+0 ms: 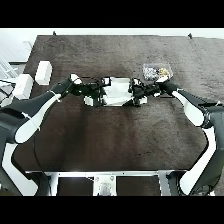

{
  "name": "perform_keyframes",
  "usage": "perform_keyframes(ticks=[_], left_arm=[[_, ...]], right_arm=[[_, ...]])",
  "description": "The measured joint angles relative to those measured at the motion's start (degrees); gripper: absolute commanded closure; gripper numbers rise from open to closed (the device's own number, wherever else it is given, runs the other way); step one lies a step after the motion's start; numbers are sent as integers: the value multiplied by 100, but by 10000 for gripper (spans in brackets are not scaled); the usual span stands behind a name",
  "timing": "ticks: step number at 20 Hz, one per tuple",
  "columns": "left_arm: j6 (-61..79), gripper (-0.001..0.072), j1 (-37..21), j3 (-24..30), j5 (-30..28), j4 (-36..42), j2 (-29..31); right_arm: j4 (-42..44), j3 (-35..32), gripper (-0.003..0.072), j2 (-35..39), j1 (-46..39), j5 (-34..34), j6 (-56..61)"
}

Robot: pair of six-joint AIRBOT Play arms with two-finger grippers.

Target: Fold the box and place the chain.

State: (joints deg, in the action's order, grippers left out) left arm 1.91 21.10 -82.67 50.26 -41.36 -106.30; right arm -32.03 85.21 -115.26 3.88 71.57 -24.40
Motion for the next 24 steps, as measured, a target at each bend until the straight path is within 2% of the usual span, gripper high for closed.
perform_keyframes(ticks=[1,4,5,6,8,9,17,24], left_arm=[[0,409,-2,0,22,-28,2],[7,440,-2,0,94,-227,-2],[2,598,-4,0,118,-339,-2],[4,635,-9,0,181,-415,9],[7,638,-46,-4,323,-503,50],[7,688,-76,-4,422,-542,68],[-345,690,-466,-4,1062,-638,529],[-2105,691,-553,13,1338,-1078,1259]], right_arm=[[4,0,208,0,0,0,4],[9,-2,208,-2,2,0,2],[7,-2,208,-2,2,0,0],[9,-2,208,-2,2,0,0],[7,-2,208,-2,2,0,2],[7,-2,208,-2,2,0,2],[4,-2,208,-2,2,-4,4],[2,-2,208,-2,2,-4,2]])
